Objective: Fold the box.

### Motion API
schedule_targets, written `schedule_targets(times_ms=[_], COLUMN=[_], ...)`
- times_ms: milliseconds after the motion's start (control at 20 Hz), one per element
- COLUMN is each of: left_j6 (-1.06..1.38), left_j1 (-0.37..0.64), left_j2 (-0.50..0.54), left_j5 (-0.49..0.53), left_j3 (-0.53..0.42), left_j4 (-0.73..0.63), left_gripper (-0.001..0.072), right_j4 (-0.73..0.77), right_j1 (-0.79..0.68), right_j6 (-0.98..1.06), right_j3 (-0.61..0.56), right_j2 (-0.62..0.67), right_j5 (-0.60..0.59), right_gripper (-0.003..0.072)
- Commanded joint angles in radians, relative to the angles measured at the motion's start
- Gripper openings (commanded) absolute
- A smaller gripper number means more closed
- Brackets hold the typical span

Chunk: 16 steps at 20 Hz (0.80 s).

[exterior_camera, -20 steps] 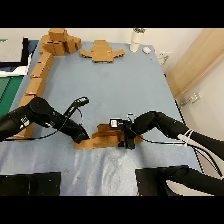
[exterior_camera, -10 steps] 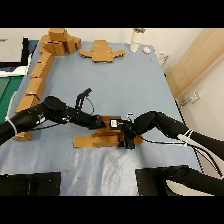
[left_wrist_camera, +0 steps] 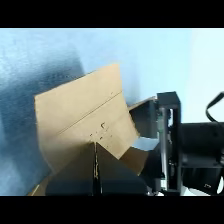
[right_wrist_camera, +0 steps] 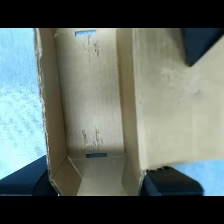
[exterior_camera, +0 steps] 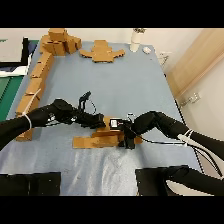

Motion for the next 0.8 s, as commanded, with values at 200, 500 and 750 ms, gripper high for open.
schedule_targets(times_ms=[200, 500, 750], left_j6=[0.003, 0.233, 0.468], left_j1=[0.000, 0.108, 0.175], left_j2=[-0.063, -0.033, 0.196], left_j5=[-0.022, -0.267, -0.412], left_j3=[0.004, 0.080, 0.059], left_j4=[0.012, -0.123, -0.028], left_gripper=[0.0010, 0.0009, 0.0009], right_j4=[0.000, 0.000, 0.000], right_j1=[0.001, 0.001, 0.001], right_j6=[0.000, 0.000, 0.000], right_j3=[-0.001, -0.001, -0.001], right_j2=[0.000, 0.000, 0.000], right_j5=[0.001, 0.001, 0.001], right_gripper=[0.0591, 0.0591, 0.0591])
